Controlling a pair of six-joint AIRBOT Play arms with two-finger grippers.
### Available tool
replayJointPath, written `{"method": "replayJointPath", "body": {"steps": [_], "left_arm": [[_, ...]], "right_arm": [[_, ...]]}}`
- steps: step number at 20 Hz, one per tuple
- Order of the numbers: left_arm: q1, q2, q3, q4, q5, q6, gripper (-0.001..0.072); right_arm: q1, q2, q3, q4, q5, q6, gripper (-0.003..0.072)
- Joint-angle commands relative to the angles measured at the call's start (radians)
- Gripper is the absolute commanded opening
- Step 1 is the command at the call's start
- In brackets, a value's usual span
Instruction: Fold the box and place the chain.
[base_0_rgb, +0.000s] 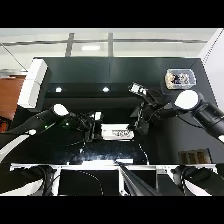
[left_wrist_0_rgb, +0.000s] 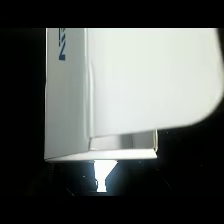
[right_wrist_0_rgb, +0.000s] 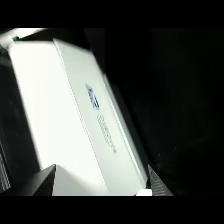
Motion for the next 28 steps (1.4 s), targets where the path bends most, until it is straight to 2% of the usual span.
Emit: {"method": "replayJointPath", "body": {"steps": [1,3,10,20,21,22,26,28], "left_arm": [[-0.001,-0.001,0.000,0.000,0.000,0.000,0.0512],[-0.001,-0.001,0.000,0.000,0.000,0.000,0.0511],[-0.001,-0.001,0.000,0.000,0.000,0.000,0.0511],[-0.001,-0.001,0.000,0.000,0.000,0.000,0.0511],[-0.001,-0.001,0.000,0.000,0.000,0.000,0.0512],[-0.001,-0.001,0.000,0.000,0.000,0.000,0.0512],[-0.001,-0.001,0.000,0.000,0.000,0.000,0.0512],[-0.001,-0.001,0.000,0.000,0.000,0.000,0.0512]], "right_arm": [[0.002,-0.028,-0.050,-0.001,0.013,-0.010,0.0643],[0.021,-0.028,-0.052,-0.003,0.040,-0.059,0.0644],[0.070,-0.034,-0.053,-0.060,0.017,-0.136,0.0644],[0.127,-0.072,-0.053,-0.107,-0.056,-0.136,0.0638],[0.130,-0.072,-0.053,-0.109,-0.056,-0.136,0.0521],[0.130,-0.072,-0.052,-0.110,-0.056,-0.136,0.0472],[0.130,-0.071,-0.049,-0.110,-0.053,-0.135,0.0473],[0.130,-0.063,-0.037,-0.108,-0.051,-0.131,0.0500]]}}
